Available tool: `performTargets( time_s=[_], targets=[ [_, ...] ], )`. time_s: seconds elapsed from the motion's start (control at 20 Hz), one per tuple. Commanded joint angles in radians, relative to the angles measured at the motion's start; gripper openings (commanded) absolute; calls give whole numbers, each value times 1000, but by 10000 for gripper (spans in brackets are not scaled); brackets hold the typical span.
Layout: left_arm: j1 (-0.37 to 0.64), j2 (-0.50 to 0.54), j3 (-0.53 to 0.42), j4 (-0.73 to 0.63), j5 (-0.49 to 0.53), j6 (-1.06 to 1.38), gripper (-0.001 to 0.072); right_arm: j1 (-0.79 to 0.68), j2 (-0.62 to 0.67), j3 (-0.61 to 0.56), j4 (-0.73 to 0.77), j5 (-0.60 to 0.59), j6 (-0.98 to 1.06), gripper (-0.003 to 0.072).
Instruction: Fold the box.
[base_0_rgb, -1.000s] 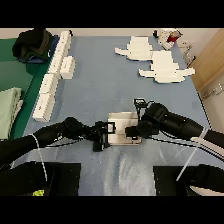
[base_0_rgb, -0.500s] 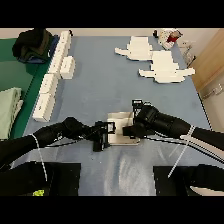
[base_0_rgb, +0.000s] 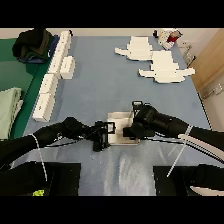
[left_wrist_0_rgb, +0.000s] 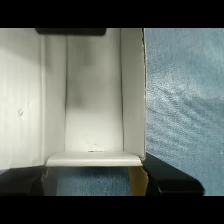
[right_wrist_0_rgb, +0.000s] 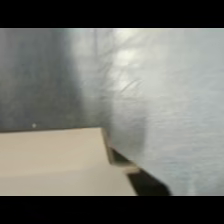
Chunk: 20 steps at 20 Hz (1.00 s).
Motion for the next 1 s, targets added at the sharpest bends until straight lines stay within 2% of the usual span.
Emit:
performTargets(
  time_s=[0.0,0.25,0.3,0.35,0.4,0.6,0.65,0.8,0.85,0.95],
  targets=[
    [0,-1,1,-2,0,-4,404,-2,10,1,-14,-42,-3,346],
    [0,-1,1,-2,0,-4,404,-3,81,1,-15,-60,-3,346],
    [0,-1,1,-2,0,-4,403,-4,104,1,-23,-68,-3,365],
    [0,-1,1,-2,0,-4,404,-6,127,1,-26,-80,-3,434],
    [0,-1,1,-2,0,-4,404,-10,157,1,-26,-92,-3,455],
    [0,-1,1,-2,0,-4,404,-16,307,5,-26,-81,-23,455],
    [0,-1,1,-2,0,-4,404,-36,340,6,-31,-83,-42,438],
    [0,-1,1,-2,0,-4,404,-212,360,6,-46,-117,-166,184],
    [0,-1,1,-2,0,-4,404,-284,346,5,-15,-95,-242,114],
    [0,-1,1,-2,0,-4,404,-431,287,5,106,-12,-443,30]
  ],
)
